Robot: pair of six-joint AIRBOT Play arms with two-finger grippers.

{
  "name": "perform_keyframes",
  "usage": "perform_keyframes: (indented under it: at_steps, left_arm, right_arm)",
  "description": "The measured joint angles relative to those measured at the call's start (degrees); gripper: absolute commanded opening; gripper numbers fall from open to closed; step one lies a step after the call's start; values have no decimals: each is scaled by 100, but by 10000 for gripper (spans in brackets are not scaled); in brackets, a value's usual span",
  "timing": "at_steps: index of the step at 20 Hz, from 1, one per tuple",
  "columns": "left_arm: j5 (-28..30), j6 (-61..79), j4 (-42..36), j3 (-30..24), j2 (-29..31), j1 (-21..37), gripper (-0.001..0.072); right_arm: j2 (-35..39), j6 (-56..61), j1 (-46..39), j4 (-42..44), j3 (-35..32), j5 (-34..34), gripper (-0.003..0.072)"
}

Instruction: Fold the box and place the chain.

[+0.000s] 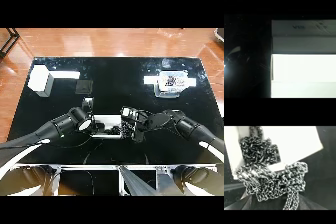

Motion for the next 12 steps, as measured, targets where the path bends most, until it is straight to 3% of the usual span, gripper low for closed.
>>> perform_keyframes:
  at_steps: [12]
  left_arm:
    - [7,11,9,0,0,0,23]
  right_arm:
    - [-490,-695,306,315,-7,625,701]
